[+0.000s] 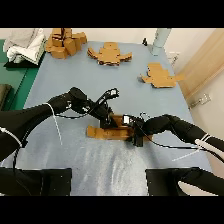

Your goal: Fold the box.

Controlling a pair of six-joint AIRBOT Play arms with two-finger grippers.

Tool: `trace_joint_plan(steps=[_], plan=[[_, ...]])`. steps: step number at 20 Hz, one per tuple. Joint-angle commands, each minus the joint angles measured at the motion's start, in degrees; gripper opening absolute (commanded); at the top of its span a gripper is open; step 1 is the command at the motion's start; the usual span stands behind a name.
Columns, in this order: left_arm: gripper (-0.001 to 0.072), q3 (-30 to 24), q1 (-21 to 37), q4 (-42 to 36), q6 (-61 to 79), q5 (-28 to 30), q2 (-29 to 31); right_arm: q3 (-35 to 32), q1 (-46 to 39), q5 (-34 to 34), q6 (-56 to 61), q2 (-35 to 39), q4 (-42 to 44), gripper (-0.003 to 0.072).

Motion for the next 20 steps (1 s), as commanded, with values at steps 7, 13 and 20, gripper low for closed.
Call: trace_joint_plan(steps=[7,13,20], plan=[[0.0611,0.2,3.8,10.8,-16.7,-0.2,6.3,0.0,0.1,-2.6,-1.8,0.0,0.1,0.0462],[0.0609,0.2,7.1,24.1,-32.0,-2.6,10.0,0.0,0.1,-5.1,-4.8,-0.1,0.6,0.0462],[0.0009,-0.3,7.2,27.2,-43.0,-12.1,9.7,0.0,0.1,-4.9,-4.8,-1.7,0.7,0.0462]])
